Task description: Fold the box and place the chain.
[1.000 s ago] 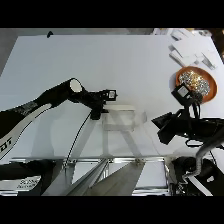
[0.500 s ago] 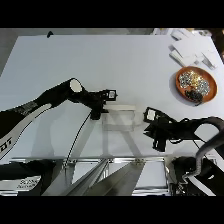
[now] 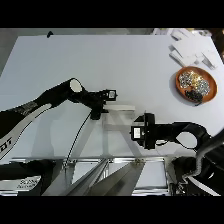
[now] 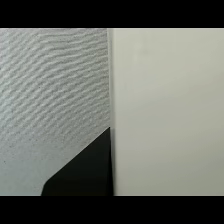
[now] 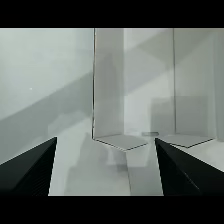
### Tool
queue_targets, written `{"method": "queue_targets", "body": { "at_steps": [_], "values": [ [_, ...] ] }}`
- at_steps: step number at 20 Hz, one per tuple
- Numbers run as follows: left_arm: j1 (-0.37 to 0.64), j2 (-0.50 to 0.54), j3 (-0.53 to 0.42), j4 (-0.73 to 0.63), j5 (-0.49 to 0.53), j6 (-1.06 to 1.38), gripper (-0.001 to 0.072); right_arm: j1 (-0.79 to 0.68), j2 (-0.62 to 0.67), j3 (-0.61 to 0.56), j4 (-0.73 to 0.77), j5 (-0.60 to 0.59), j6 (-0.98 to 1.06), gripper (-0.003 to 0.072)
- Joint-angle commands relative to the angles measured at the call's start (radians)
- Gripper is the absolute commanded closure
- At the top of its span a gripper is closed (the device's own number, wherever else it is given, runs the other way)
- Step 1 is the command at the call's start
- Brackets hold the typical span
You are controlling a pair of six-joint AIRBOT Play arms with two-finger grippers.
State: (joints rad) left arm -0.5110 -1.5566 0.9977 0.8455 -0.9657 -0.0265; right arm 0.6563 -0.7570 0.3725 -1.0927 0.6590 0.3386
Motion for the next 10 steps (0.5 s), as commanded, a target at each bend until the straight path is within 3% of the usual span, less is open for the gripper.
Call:
{"method": "queue_targets", "body": {
  "at_steps": [1,10],
  "values": [
    [-0.001,0.0,0.0,0.0,0.0,0.0,0.0697,0.016,-0.062,-0.028,-0.047,-0.116,-0.029,-0.0004],
    [0.0,0.0,0.0,0.0,0.0,0.0,0.0697,0.014,-0.116,-0.026,-0.043,-0.283,-0.028,-0.0004]
  ]
}}
